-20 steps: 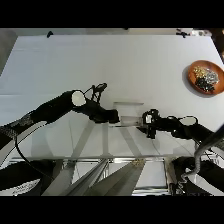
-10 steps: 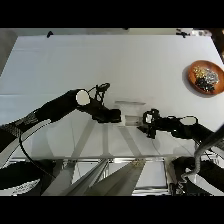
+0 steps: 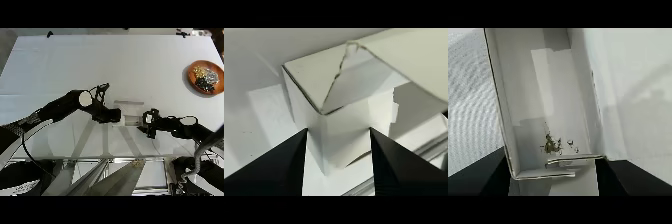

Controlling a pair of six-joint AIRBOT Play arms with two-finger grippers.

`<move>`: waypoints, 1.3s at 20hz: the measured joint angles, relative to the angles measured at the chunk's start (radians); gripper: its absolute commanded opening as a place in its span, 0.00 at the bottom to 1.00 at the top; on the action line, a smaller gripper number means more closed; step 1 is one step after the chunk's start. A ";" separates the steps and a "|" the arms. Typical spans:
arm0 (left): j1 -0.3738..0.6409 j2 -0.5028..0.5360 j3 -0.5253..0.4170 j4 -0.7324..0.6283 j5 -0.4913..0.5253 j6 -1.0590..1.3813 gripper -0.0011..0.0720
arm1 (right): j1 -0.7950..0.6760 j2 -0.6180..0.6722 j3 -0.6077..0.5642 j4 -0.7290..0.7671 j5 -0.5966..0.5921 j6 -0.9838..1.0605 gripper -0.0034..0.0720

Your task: Fold the box and place the chain.

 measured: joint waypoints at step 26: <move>-0.134 -0.002 0.000 0.328 0.080 -0.423 0.30 | 0.000 0.000 0.000 0.000 -0.003 0.000 0.58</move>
